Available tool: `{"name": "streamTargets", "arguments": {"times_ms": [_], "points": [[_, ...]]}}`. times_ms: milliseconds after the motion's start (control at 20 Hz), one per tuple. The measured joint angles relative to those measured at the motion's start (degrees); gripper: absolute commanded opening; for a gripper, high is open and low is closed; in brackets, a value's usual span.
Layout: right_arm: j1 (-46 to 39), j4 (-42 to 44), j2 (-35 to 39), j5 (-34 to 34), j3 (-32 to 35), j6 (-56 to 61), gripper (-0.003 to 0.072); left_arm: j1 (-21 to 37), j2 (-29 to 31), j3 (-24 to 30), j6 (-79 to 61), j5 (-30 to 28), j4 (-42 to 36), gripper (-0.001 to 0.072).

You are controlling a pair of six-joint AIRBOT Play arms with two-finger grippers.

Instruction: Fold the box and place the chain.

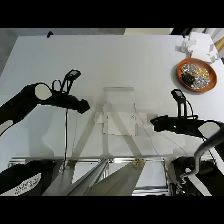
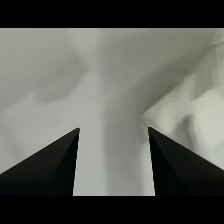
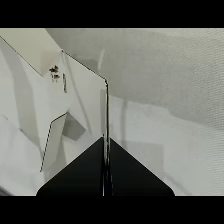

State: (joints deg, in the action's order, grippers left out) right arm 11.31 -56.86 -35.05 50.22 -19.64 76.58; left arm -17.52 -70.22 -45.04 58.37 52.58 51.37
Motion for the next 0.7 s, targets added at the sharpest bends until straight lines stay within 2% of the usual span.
{"name": "streamTargets", "arguments": {"times_ms": [100, 150, 200, 350, 550, 650, 700], "points": [[0.0, 0.0, 0.0, 0.0, 0.0, 0.1, 0.0013, 2.4, -4.7, -1.8, -15.1, 3.5, -14.4, 0.0473], [0.0, 0.0, 0.0, 0.0, 0.0, 0.1, 0.0013, 3.3, -7.2, -3.1, -20.4, 5.5, -19.4, 0.0509], [0.0, 0.0, 0.0, 0.0, 0.0, 0.1, 0.0013, 4.0, -10.1, -4.6, -24.9, 7.6, -23.5, 0.0515], [0.0, 0.1, 0.0, -0.1, 0.0, 0.1, 0.0013, 4.9, -17.7, -8.5, -33.8, 13.4, -29.9, 0.0515], [0.0, 0.1, 0.0, -0.2, 0.0, 0.1, 0.0013, 4.2, -24.1, -10.8, -42.0, 16.5, -34.6, 0.0511], [0.0, 0.1, 0.0, -0.2, 0.0, 0.1, 0.0014, 3.2, -25.9, -11.2, -44.5, 17.2, -35.6, 0.0482], [0.0, 0.1, 0.0, -0.2, 0.0, 0.1, 0.0014, 2.4, -26.6, -11.3, -46.1, 17.6, -36.5, 0.0436]]}}
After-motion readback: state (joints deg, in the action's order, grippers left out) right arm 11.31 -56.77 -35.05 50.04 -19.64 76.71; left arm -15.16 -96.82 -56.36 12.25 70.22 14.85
